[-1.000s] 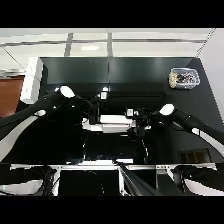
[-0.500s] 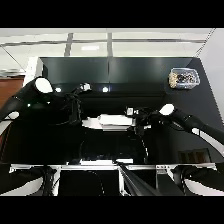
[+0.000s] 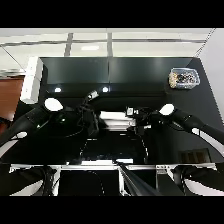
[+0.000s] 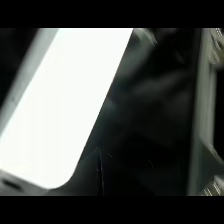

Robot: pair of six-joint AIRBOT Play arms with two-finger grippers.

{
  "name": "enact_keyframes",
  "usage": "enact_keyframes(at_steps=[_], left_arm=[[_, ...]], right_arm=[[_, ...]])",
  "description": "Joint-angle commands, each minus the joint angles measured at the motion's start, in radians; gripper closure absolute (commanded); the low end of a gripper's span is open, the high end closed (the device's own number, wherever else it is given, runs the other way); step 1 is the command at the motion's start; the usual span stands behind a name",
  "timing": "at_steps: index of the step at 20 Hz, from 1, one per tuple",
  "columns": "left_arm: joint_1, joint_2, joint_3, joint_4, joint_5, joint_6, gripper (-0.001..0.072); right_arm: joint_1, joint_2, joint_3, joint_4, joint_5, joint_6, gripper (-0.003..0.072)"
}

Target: Fold the box and place the chain.

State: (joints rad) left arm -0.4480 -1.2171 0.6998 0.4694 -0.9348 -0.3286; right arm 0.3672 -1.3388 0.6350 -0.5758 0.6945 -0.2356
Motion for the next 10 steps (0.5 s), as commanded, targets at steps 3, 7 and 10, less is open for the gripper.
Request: enact_keyframes(at_steps=[3, 7, 10], left_arm=[[-0.029, -0.048, 0.072, -0.115, 0.242, 0.09, 0.0687], [-0.028, -0.109, 0.129, 0.038, 0.313, 0.002, 0.0687], [-0.028, -0.164, 0.133, 0.131, 0.311, -0.05, 0.0687]], right_arm=[[0.001, 0.0, 0.0, -0.001, 0.0, 0.0, 0.0216], [0.001, 0.0, 0.0, -0.001, 0.0, 0.0, 0.0216], [0.001, 0.0, 0.0, -0.001, 0.0, -0.001, 0.0216]])
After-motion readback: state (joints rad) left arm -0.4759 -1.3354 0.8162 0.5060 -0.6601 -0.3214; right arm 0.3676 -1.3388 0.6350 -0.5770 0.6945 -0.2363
